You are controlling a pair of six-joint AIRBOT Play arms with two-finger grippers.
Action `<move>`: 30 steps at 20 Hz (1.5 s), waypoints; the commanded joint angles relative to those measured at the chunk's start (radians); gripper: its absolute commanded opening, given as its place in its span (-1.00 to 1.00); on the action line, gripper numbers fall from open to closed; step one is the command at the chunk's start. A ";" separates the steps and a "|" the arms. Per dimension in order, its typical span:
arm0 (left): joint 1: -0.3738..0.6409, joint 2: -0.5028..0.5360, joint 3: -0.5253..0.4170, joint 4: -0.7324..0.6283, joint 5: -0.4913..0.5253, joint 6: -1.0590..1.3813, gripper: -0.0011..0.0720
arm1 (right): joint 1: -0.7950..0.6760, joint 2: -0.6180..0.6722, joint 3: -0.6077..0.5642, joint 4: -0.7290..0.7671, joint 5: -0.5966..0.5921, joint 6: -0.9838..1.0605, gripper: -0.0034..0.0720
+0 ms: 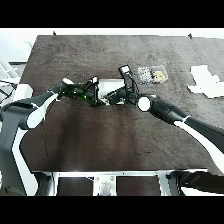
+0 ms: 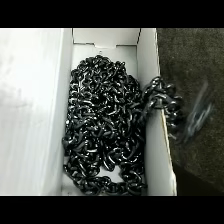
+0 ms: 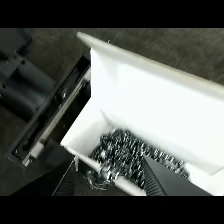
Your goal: Fold the box and place the chain.
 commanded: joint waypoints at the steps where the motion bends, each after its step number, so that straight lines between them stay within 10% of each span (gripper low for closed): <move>1: 0.000 0.001 0.000 0.000 0.001 0.000 0.00 | -0.025 0.072 0.023 -0.077 0.001 -0.023 0.36; 5: 0.000 0.001 0.000 0.000 0.001 0.000 0.00 | -0.125 0.160 0.036 -0.058 0.045 -0.018 0.36; 10: 0.000 0.001 0.000 0.000 0.001 0.000 0.00 | -0.121 0.093 0.019 0.098 0.411 -0.016 0.26; 19: 0.000 0.001 0.000 0.000 0.001 0.000 0.00 | -0.117 -0.150 0.019 0.562 0.420 -0.344 0.25; 30: 0.000 0.001 0.000 0.000 0.001 0.000 -0.01 | -0.121 -0.248 0.095 0.583 0.382 -0.417 0.25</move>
